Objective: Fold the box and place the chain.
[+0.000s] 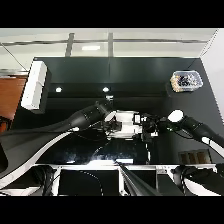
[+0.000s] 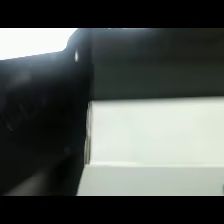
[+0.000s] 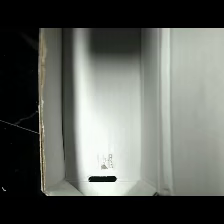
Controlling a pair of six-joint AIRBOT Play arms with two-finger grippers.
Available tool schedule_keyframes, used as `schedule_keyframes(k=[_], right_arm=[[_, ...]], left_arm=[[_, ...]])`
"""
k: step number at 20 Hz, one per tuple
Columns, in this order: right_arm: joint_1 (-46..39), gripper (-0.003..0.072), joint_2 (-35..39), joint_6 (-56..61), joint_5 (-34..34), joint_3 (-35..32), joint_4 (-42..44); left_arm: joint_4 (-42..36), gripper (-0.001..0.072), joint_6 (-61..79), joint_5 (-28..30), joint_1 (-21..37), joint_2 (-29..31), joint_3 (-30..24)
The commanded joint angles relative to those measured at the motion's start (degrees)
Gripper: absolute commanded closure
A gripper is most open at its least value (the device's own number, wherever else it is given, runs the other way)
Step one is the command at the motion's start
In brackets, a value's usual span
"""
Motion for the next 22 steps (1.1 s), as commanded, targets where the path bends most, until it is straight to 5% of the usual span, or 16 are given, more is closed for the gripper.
schedule_keyframes(k=[1, 6, 8, 10, 13, 16, 18, 22], right_arm=[[0.0, 0.021, 0.0, 0.2, 0.0, 0.0, 0.2], [0.0, 0.021, 0.0, 0.2, 0.0, 0.0, 0.2], [0.0, 0.021, 0.0, 0.2, 0.0, 0.0, 0.2], [0.0, 0.021, 0.0, 0.2, 0.0, 0.0, 0.2], [0.0, 0.0209, 0.0, 0.2, 0.0, 0.0, 0.2], [0.0, 0.0203, 0.0, 0.2, 0.1, 0.0, 0.2], [0.0, 0.0075, 0.2, 1.5, 0.2, 0.0, 0.1], [0.0, 0.0075, 3.7, 3.5, 1.5, 0.2, -3.2]], left_arm=[[0.5, 0.0295, -0.5, -0.5, 0.1, 0.0, 0.1], [0.9, 0.0329, -0.5, -0.1, 0.1, 0.0, 0.1], [1.4, 0.0444, -0.5, 0.0, 0.2, 0.0, 0.1], [1.5, 0.0455, -0.5, 0.1, 0.2, 0.0, 0.1], [1.4, 0.0685, -0.5, 1.1, 0.0, 0.0, 0.1], [1.5, 0.0685, -0.5, 0.7, 0.1, 0.0, 0.1], [1.5, 0.0686, -1.6, -0.2, 0.3, 0.1, 0.1], [1.5, 0.0685, -2.9, -0.9, 0.4, 0.3, 0.1]])
